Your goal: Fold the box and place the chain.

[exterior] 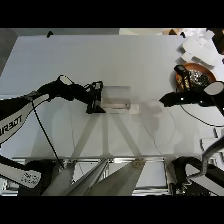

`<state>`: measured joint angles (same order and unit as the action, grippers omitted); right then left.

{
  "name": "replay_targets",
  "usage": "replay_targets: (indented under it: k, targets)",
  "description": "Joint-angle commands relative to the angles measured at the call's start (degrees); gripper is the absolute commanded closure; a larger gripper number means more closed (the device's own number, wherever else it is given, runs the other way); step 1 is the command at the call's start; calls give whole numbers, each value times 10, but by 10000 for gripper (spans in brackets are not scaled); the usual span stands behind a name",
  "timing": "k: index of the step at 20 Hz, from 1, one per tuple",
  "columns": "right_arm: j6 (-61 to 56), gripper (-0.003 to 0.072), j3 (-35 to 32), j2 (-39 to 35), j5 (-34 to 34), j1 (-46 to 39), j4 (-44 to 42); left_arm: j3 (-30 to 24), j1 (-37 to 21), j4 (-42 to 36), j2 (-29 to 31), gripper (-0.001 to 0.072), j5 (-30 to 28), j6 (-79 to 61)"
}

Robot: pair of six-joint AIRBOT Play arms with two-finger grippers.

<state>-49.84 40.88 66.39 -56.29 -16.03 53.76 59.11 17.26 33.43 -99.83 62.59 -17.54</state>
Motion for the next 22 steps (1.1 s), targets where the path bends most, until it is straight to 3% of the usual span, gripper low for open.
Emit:
replay_targets:
  k: [1,13,22]
  targets:
    - [-71,678,0,75,-53,-5,-58,0,0,0,0,499,0,0]
    - [-14,679,0,187,-13,83,-208,0,0,0,0,499,0,0]
    - [21,677,0,163,-25,96,-251,0,0,0,0,499,0,0]
